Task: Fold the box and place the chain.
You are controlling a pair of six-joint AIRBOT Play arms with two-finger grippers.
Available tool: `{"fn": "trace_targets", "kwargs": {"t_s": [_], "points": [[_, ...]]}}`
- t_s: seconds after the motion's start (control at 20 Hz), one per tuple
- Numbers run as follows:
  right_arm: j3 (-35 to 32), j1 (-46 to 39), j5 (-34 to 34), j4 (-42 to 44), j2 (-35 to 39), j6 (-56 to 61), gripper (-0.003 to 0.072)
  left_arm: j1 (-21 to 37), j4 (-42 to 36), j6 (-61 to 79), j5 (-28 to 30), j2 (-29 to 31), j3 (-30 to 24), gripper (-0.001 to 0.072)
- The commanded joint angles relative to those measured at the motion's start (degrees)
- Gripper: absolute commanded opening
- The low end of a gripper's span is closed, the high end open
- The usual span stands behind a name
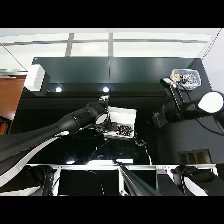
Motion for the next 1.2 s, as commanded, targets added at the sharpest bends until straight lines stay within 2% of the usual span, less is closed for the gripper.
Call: {"fn": "trace_targets", "kwargs": {"t_s": [0.0, 0.2, 0.35, 0.4, 0.5, 0.6, 0.7, 0.95, 1.15], "points": [[-9.16, -0.35, -6.14, -5.31, 5.25, -6.43, 0.072, 0.02, 0.0, 0.0, 0.02, -0.02, 0.04, 0.0029], [-21.84, 6.8, -27.17, -3.87, 5.05, -13.73, 0.072, 0.02, 0.0, 0.0, -0.04, -0.02, 0.04, 0.0028], [-26.6, 14.03, -36.37, -3.54, 5.05, -31.69, 0.072, 0.02, 0.0, 0.0, 0.0, -0.02, 0.04, 0.0028], [-26.67, 15.52, -36.26, -1.92, 4.5, -35.26, 0.072, 0.02, 0.02, 0.0, 0.0, -0.02, 0.04, 0.0029], [-26.67, 16.24, -37.44, 9.18, 2.99, -38.66, 0.072, 0.02, 0.02, 0.0, 0.13, -0.02, 0.04, 0.0028], [-26.67, 16.81, -39.74, 18.21, 2.6, -49.48, 0.072, 0.02, 0.02, 0.0, 0.2, -0.02, 0.04, 0.0028], [-26.67, 16.76, -41.0, 23.82, 2.54, -53.68, 0.072, 0.02, 0.0, 0.0, 0.2, -0.02, 0.04, 0.0028], [-26.67, 16.76, -44.24, 23.78, -1.57, -55.87, 0.072, 0.02, 0.02, 0.0, 0.15, -0.02, 0.04, 0.0028], [-26.67, 16.76, -41.83, 21.33, -3.67, -57.51, 0.072, 0.02, 0.02, 0.0, 0.15, -0.02, 0.04, 0.0028]]}}
